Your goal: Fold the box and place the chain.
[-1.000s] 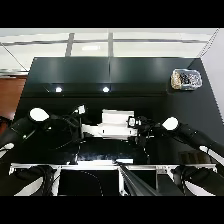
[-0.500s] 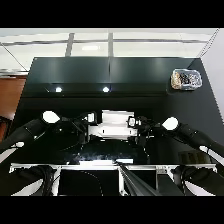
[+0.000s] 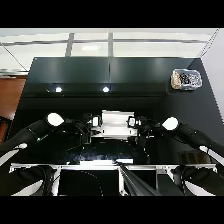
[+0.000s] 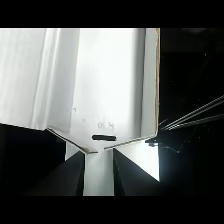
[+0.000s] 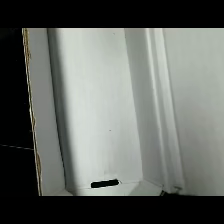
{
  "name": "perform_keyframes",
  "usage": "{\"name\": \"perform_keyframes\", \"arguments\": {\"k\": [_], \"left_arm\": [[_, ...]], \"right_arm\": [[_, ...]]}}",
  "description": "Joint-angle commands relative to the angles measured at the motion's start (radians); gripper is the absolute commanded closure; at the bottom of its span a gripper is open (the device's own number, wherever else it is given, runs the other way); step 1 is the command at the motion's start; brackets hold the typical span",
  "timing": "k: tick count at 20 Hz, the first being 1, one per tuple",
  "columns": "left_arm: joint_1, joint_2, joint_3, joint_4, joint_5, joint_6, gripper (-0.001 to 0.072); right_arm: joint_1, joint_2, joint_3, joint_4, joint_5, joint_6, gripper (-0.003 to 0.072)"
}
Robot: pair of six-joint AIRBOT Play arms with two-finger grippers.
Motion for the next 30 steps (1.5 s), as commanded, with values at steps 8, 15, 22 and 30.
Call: {"name": "perform_keyframes", "arguments": {"k": [8, 15, 22, 30], "left_arm": [[-0.021, -0.002, 0.000, -0.161, -0.040, 0.029, 0.0489], [-0.083, -0.027, 0.000, -0.170, 0.092, 0.034, 0.0489], [-0.083, -0.047, 0.000, -0.171, 0.089, 0.033, 0.0345], [-0.083, -0.047, 0.000, -0.169, 0.085, 0.032, 0.0456]], "right_arm": [[0.000, 0.000, 0.001, 0.000, 0.000, 0.000, 0.0381], [0.000, 0.000, 0.001, 0.000, 0.000, 0.000, 0.0380], [0.000, 0.000, 0.001, 0.000, 0.000, 0.000, 0.0380], [0.000, 0.000, 0.001, 0.000, 0.000, 0.000, 0.0380]]}}
